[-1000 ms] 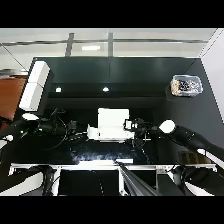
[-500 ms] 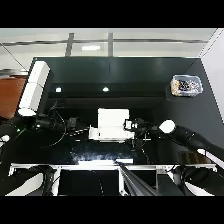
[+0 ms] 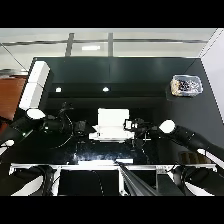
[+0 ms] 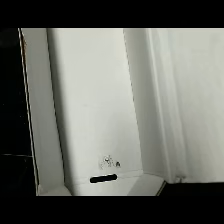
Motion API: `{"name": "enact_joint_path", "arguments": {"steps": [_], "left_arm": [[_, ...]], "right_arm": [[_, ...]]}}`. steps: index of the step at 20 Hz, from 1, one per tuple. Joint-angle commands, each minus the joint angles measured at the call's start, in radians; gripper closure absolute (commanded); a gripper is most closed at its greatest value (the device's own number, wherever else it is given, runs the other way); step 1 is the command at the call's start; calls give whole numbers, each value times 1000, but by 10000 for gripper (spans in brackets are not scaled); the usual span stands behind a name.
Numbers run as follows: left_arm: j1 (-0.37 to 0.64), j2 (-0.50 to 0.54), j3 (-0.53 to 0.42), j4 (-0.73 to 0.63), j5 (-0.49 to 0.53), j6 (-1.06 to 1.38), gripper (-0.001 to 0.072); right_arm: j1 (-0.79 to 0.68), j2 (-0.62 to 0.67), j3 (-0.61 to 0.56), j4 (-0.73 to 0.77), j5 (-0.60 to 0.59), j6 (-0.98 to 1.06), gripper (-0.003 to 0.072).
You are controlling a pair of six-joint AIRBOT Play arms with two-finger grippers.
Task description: Fold the box and place the chain.
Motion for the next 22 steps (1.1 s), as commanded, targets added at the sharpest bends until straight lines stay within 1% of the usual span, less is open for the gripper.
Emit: {"name": "enact_joint_path", "arguments": {"steps": [1, 4, 5, 6, 7, 10, 11, 12, 13, 14, 17, 20, 22], "left_arm": [[-13, 3, 1, -2, -19, -5, 95], [-13, 3, 2, -2, -56, -4, 97], [-13, 3, 2, -3, -59, -1, 115], [-13, 3, 2, -4, -58, 0, 222], [-13, 3, 2, -5, -55, 0, 249], [-13, 3, 2, -5, -45, 0, 249], [-13, 3, 2, -5, -47, 0, 247], [-13, 3, 2, -5, -47, -1, 214], [-13, 3, 2, -6, -47, -2, 123], [-13, 3, 2, -8, -47, -2, 74], [-12, 3, 2, -8, -50, -1, 73], [11, 3, 24, -8, -118, 14, 71], [49, 3, 44, -8, -156, 29, 69]], "right_arm": [[0, 0, 0, 0, 0, 0, 295], [0, 0, 0, 0, 0, 0, 295], [0, 0, 0, 0, 0, 0, 295], [0, 0, 0, 0, 0, 0, 295], [0, -1, 0, 0, 0, 0, 295], [0, 0, 0, 0, 0, 0, 295], [0, 0, 0, 0, 0, 0, 295], [0, 0, 0, 0, 0, 0, 295], [0, 0, 0, 0, 0, 0, 295], [0, 0, 0, 0, 0, 0, 295], [0, 0, 0, 0, 0, 0, 295], [0, -1, 0, 0, 0, 0, 295], [0, 0, 0, 0, 0, 0, 295]]}}
